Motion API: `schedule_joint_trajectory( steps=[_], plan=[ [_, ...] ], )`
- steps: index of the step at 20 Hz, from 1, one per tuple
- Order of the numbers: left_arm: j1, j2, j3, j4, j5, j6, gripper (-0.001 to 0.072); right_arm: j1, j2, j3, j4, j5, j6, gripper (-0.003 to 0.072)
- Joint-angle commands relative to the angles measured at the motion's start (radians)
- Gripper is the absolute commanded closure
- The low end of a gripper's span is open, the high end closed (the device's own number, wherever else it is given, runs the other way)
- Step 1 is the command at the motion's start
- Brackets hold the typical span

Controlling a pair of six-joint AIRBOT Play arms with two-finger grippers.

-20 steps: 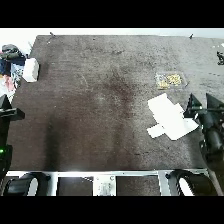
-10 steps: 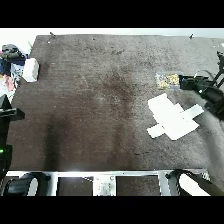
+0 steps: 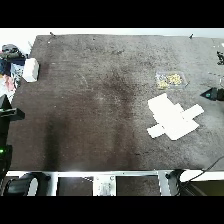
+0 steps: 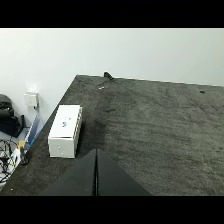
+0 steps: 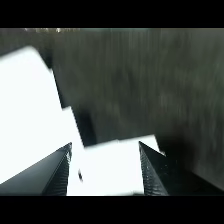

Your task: Fold the box and place the chain.

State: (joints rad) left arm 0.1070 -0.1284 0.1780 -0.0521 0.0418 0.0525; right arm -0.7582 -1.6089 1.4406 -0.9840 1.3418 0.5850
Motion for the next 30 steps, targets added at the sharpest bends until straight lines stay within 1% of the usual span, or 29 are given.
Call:
schedule_joint_trajectory(
  steps=[1, 3, 6, 12, 15, 16, 18, 19, 21, 22, 24, 26, 27, 28, 30],
  plan=[
    [0.000, 0.000, 0.001, 0.000, 0.000, 0.000, 0.0696, -0.016, -0.158, 0.152, -0.178, 0.165, -0.005, 0.0218],
    [0.000, 0.000, 0.001, 0.000, 0.001, 0.001, 0.0696, -0.016, -0.206, 0.185, -0.209, 0.169, -0.020, 0.0219],
    [0.000, 0.000, 0.001, 0.000, 0.001, 0.000, 0.0696, -0.006, -0.245, 0.187, -0.194, 0.182, -0.080, 0.0220],
    [0.000, 0.000, 0.001, 0.000, 0.000, 0.000, 0.0696, 0.058, -0.340, 0.186, -0.194, 0.325, -0.118, 0.0221],
    [0.000, 0.000, 0.001, 0.000, 0.000, 0.000, 0.0696, 0.071, -0.351, 0.186, -0.171, 0.365, -0.119, 0.0228],
    [0.000, 0.000, 0.001, 0.000, 0.000, 0.000, 0.0696, 0.071, -0.351, 0.186, -0.140, 0.385, -0.118, 0.0417],
    [0.000, 0.000, 0.001, 0.000, 0.000, 0.000, 0.0696, 0.071, -0.351, 0.186, -0.105, 0.441, -0.119, 0.0574],
    [0.000, 0.000, 0.001, 0.000, 0.000, 0.000, 0.0696, 0.071, -0.351, 0.185, -0.097, 0.467, -0.124, 0.0671],
    [0.000, 0.000, 0.001, 0.000, 0.000, 0.000, 0.0696, 0.071, -0.344, 0.177, -0.040, 0.467, -0.092, 0.0673],
    [0.000, 0.000, 0.001, 0.000, 0.000, 0.000, 0.0696, 0.072, -0.332, 0.154, 0.015, 0.467, -0.087, 0.0673],
    [0.000, 0.000, 0.001, 0.000, 0.000, 0.000, 0.0696, 0.085, -0.283, 0.060, 0.130, 0.465, -0.093, 0.0673],
    [0.000, 0.000, 0.001, 0.000, 0.000, 0.000, 0.0696, 0.119, -0.227, -0.074, 0.244, 0.464, -0.092, 0.0674],
    [0.000, 0.000, 0.001, 0.000, 0.000, 0.000, 0.0697, 0.149, -0.187, -0.166, 0.343, 0.441, -0.092, 0.0674],
    [0.000, 0.000, 0.001, 0.000, 0.000, 0.000, 0.0696, 0.206, -0.123, -0.296, 0.467, 0.373, -0.096, 0.0674],
    [0.000, 0.000, 0.001, 0.000, 0.000, 0.000, 0.0696, 0.322, -0.047, -0.444, 0.612, 0.251, -0.095, 0.0673]
  ],
)
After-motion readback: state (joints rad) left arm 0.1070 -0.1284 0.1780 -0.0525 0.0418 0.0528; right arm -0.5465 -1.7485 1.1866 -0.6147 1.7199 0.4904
